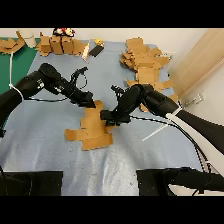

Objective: Fold the box.

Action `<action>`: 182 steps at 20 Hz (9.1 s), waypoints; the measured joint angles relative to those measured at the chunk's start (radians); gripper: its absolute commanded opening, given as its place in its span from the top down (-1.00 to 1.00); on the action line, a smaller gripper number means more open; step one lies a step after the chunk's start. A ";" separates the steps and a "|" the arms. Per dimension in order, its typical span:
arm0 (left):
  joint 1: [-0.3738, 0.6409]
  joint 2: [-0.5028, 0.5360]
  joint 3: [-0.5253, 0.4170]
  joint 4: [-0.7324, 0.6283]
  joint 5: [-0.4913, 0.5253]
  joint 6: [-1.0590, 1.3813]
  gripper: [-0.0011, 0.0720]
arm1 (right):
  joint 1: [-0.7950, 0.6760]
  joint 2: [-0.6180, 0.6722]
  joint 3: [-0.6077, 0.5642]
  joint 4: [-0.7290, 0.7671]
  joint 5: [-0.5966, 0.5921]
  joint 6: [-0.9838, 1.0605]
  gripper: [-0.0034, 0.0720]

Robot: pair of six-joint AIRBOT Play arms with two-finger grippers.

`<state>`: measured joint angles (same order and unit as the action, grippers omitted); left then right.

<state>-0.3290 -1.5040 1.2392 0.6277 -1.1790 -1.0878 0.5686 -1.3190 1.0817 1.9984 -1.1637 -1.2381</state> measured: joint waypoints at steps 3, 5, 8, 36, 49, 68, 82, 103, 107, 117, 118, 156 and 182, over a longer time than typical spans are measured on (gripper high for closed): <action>0.010 0.002 0.000 -0.003 -0.028 0.013 0.94 | -0.022 -0.005 -0.007 -0.045 -0.019 0.000 0.90; 0.015 0.002 0.000 -0.006 -0.041 0.021 0.94 | -0.034 -0.006 -0.010 -0.060 -0.023 0.002 0.90; 0.016 0.002 0.000 -0.011 -0.046 0.035 0.94 | -0.045 -0.007 -0.013 -0.059 -0.028 0.003 -0.39; 0.017 0.002 0.000 -0.030 -0.055 0.078 0.94 | -0.007 -0.123 -0.015 -0.332 -0.194 0.087 0.64; 0.018 0.002 0.000 -0.030 -0.074 0.134 0.94 | -0.006 -0.087 -0.019 -0.257 -0.075 -0.028 0.90; 0.178 0.002 -0.152 -0.266 -0.224 0.434 0.94 | -0.026 0.154 -0.351 -0.161 0.316 -0.188 0.91; 0.235 0.002 -0.178 -0.216 -0.206 0.441 0.94 | -0.026 0.177 -0.431 -0.132 0.406 -0.195 0.91; 0.202 -0.166 -0.173 -0.215 -0.104 0.496 -0.69 | -0.026 0.193 -0.432 -0.135 0.366 -0.208 0.91; 0.158 -0.183 -0.162 -0.233 -0.111 0.535 -0.13 | -0.026 0.193 -0.433 -0.135 0.365 -0.210 0.91; 0.135 -0.189 -0.150 -0.238 -0.119 0.590 0.69 | -0.026 0.193 -0.433 -0.136 0.361 -0.212 0.90; 0.135 -0.189 -0.150 -0.239 -0.122 0.594 0.69 | -0.026 0.193 -0.433 -0.136 0.361 -0.212 0.90; -0.145 0.027 -0.346 -0.320 0.231 1.207 0.95 | -0.205 0.320 -0.272 -0.369 0.144 0.078 0.03; -0.262 0.202 -0.540 -0.420 0.529 1.520 0.95 | -0.205 0.317 -0.272 -0.360 0.186 0.078 0.03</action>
<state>-0.5915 -1.3018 0.6994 0.2077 -0.6502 0.4324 0.3634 -1.0023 0.8097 1.6379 -0.9775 -1.1599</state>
